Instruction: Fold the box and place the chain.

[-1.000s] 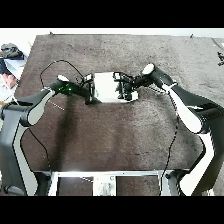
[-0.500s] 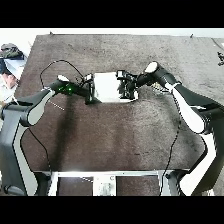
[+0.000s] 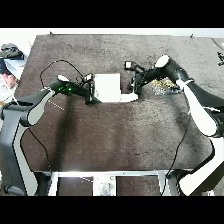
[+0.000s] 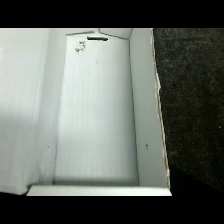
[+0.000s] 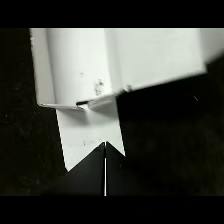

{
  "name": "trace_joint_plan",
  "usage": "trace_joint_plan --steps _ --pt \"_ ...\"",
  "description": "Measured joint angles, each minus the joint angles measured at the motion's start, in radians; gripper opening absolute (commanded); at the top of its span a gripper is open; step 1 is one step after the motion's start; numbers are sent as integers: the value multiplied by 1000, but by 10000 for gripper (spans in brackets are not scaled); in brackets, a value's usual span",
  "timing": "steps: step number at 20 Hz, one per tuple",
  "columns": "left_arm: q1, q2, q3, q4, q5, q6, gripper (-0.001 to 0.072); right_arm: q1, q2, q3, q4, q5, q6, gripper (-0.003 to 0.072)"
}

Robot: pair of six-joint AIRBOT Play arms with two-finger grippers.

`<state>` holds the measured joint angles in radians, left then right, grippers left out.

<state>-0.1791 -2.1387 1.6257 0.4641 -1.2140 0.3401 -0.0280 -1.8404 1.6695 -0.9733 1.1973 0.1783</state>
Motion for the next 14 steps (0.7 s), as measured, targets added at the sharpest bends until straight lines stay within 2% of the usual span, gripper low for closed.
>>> trace_joint_plan --steps 7,14 --pt "0 0 0 0 0 0 529 -174 44 -20 -12 4 521 -12" --pt "0 0 0 0 0 0 529 -204 29 -180 90 -56 700 -12"
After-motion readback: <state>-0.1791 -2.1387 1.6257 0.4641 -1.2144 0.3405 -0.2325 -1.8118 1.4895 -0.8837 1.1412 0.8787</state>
